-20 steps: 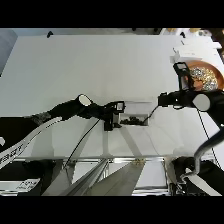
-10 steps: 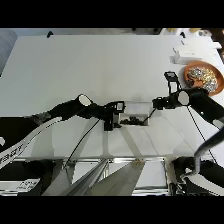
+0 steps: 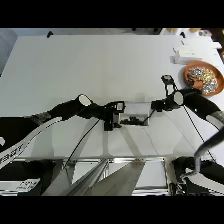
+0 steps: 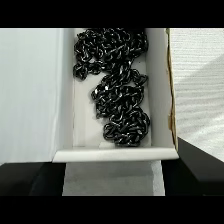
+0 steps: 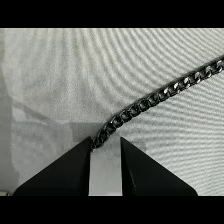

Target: Fold the box and place the chain.

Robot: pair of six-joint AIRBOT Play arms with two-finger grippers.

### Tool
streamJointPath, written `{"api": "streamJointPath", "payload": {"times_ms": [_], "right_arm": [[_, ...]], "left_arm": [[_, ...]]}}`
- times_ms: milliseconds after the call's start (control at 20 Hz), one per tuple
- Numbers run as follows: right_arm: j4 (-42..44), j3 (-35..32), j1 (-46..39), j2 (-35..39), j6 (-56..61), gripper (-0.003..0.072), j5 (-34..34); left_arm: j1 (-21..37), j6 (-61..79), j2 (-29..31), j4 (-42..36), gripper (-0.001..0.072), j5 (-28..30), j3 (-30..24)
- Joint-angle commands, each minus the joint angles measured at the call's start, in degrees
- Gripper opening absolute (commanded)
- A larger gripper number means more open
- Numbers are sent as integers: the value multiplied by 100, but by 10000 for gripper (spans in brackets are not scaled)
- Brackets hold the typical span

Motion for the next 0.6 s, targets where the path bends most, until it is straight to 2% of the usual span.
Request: {"api": "streamJointPath", "payload": {"times_ms": [0,50,100,150,350,550], "right_arm": [[-7,-2,-2,-61,-22,169,0],[-7,-2,-2,-61,-63,139,20],[-9,-2,-2,-61,-70,35,55],[-11,-2,-2,-59,-131,17,136],[-55,-2,-2,269,-485,16,214],[-13,-2,0,1200,-903,16,621]], "left_arm": [[7,2,4,0,276,0,2],[7,2,4,0,276,0,2],[7,2,4,0,276,0,2],[7,2,4,0,276,0,2],[7,2,4,0,276,2,2],[7,2,4,0,276,0,2]]}}
